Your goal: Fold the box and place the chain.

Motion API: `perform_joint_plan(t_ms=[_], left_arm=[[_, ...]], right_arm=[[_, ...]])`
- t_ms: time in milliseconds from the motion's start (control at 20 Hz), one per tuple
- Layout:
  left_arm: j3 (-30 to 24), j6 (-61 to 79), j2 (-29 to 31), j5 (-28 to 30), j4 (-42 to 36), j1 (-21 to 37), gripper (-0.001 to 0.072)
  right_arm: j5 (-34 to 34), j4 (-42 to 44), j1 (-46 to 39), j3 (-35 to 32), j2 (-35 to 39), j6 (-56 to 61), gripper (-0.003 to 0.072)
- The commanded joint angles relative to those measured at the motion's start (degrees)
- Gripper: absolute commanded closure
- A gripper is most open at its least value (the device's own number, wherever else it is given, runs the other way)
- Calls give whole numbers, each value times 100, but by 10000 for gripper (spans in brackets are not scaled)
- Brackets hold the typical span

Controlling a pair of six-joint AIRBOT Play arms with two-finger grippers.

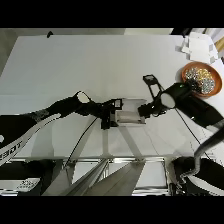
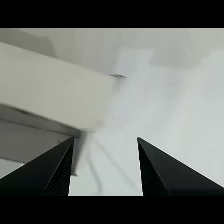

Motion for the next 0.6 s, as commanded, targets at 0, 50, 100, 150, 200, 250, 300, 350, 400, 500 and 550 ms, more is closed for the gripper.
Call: perform_joint_plan(t_ms=[0,50,100,150,200,250,300,350,400,500,550], left_arm=[[2,2,4,-2,2,4,701],[2,4,4,0,4,7,701],[2,2,4,2,2,4,701],[2,2,4,0,2,4,701],[2,2,4,-2,2,4,701],[2,2,4,0,4,7,701],[2,4,4,2,4,7,701],[2,2,4,-2,2,4,701],[2,2,4,0,2,4,701],[2,2,4,0,2,4,701],[2,2,4,0,2,4,701]], right_arm=[[584,-254,-942,732,262,-949,252],[450,-352,-1351,984,262,-1224,263],[273,-496,-1740,1187,234,-1467,294],[90,-634,-2188,1386,168,-1696,295],[-70,-669,-2653,1563,33,-1917,327],[-177,-664,-3082,1727,-160,-2035,353],[-306,-662,-3517,1882,-431,-2041,353],[-413,-629,-3884,2004,-715,-2035,353],[-452,-590,-4227,2133,-1051,-2015,353],[-485,-514,-4719,2319,-1650,-1993,353],[-575,-509,-4894,2350,-1867,-1996,353]])
